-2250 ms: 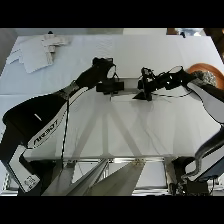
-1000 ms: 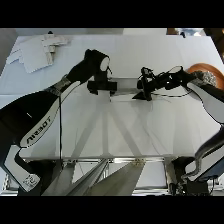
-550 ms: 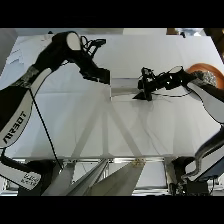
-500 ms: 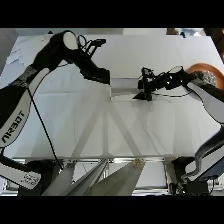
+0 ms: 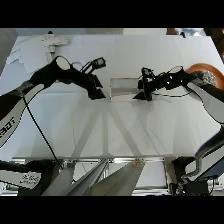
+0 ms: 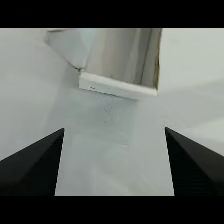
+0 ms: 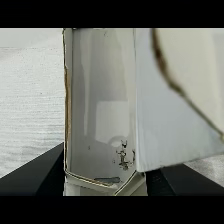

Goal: Fold the box and place the chain.

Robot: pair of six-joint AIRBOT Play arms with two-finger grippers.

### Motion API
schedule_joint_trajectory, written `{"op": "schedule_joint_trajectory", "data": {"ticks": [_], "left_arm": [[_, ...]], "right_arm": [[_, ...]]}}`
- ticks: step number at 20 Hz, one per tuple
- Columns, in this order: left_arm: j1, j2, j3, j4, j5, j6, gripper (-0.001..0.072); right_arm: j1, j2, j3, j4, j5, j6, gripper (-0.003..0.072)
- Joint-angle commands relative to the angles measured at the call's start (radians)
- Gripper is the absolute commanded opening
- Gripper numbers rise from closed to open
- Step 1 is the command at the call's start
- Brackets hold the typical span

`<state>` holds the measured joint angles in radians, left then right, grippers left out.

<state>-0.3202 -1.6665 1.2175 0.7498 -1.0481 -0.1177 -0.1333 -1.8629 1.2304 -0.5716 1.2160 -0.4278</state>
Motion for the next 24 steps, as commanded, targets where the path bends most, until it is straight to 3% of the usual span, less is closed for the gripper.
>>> {"op": "schedule_joint_trajectory", "data": {"ticks": [1,5,13,17,24], "left_arm": [[0.014,-0.019,-0.089,-0.206,0.034,0.486,0.0702],[0.029,-0.082,-0.089,-0.404,0.027,0.595,0.0705],[0.035,-0.105,-0.089,-0.454,0.010,0.629,0.0704],[0.041,-0.113,-0.089,-0.431,0.013,0.532,0.0702],[0.042,-0.133,-0.089,-0.444,0.064,0.532,0.0701]], "right_arm": [[0.000,0.000,0.001,0.000,0.000,0.000,0.0401],[0.000,0.000,0.000,0.000,0.000,0.000,0.0401],[0.000,0.000,0.000,0.000,0.000,0.000,0.0401],[0.000,0.000,0.000,0.000,0.000,0.000,0.0401],[0.000,0.000,0.001,0.000,0.000,0.000,0.0401]]}}
